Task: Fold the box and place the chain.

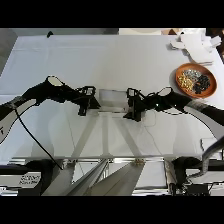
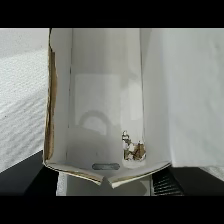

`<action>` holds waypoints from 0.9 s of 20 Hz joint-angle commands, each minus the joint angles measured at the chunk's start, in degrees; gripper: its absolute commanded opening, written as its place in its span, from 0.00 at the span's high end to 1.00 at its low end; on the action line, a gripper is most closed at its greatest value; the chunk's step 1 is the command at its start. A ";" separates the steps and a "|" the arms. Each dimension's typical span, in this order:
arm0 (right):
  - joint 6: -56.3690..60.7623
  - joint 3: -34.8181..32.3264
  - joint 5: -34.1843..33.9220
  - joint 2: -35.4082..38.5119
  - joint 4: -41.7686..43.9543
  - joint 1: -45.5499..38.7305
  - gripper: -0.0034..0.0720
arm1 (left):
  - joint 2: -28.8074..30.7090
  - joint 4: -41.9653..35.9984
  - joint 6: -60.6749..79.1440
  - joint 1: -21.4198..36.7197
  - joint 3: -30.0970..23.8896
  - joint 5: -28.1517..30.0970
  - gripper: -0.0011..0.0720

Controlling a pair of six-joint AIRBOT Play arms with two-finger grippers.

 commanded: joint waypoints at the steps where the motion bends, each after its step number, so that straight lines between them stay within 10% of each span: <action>1: 0.04 0.04 0.00 0.00 0.02 0.02 0.27 | -1.40 -0.48 -0.20 -0.50 -0.04 0.07 0.92; 5: 0.04 0.04 0.00 0.00 0.02 0.02 0.27 | -1.53 -0.74 -2.08 -0.48 -0.04 1.38 0.58; 15: 0.04 0.04 0.00 0.00 0.02 0.02 0.27 | -1.51 -0.74 -4.48 -0.46 -0.04 2.38 0.43; 18: 0.04 0.04 0.00 0.00 0.02 0.02 0.27 | -1.38 -0.94 -5.20 -0.46 -0.04 2.47 0.22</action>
